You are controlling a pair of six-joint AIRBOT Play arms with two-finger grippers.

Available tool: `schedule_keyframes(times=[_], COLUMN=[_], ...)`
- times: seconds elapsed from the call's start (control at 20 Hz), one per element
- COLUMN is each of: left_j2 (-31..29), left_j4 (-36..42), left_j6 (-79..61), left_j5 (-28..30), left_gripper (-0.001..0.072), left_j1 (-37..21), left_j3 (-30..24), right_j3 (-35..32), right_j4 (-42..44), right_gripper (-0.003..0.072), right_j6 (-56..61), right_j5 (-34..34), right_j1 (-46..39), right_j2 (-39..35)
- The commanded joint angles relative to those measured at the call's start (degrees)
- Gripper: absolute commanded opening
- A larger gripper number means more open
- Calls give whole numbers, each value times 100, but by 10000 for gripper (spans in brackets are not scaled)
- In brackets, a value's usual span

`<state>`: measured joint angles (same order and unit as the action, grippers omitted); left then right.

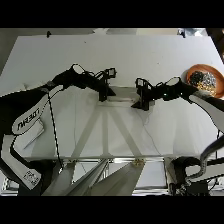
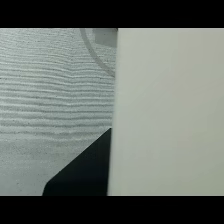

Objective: Fold the box and place the chain.

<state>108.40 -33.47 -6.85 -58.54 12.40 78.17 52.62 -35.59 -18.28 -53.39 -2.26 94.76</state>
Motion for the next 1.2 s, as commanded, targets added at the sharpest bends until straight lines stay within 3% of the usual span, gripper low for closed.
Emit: schedule_keyframes(times=[0.0, 0.75, 0.9, 1.0, 1.15], left_j2=[-2, -2, -2, -2, -20], left_j4=[0, 2, 2, 0, 0], left_j6=[0, 0, 0, 4, 90], left_j5=[4, 2, 2, -17, -35], left_gripper=[9, 10, 109, 304, 335], left_j1=[-2, -2, 9, -7, -13], left_j3=[0, 0, 0, 0, 0], right_j3=[0, 0, 2, 2, 0], right_j4=[2, 2, 2, 2, 2], right_gripper=[507, 507, 507, 507, 507], right_j6=[0, 0, 0, 0, 0], right_j5=[24, 26, 26, 26, 26], right_j1=[0, 0, 0, 0, 0], right_j2=[2, 2, 2, 2, 2])
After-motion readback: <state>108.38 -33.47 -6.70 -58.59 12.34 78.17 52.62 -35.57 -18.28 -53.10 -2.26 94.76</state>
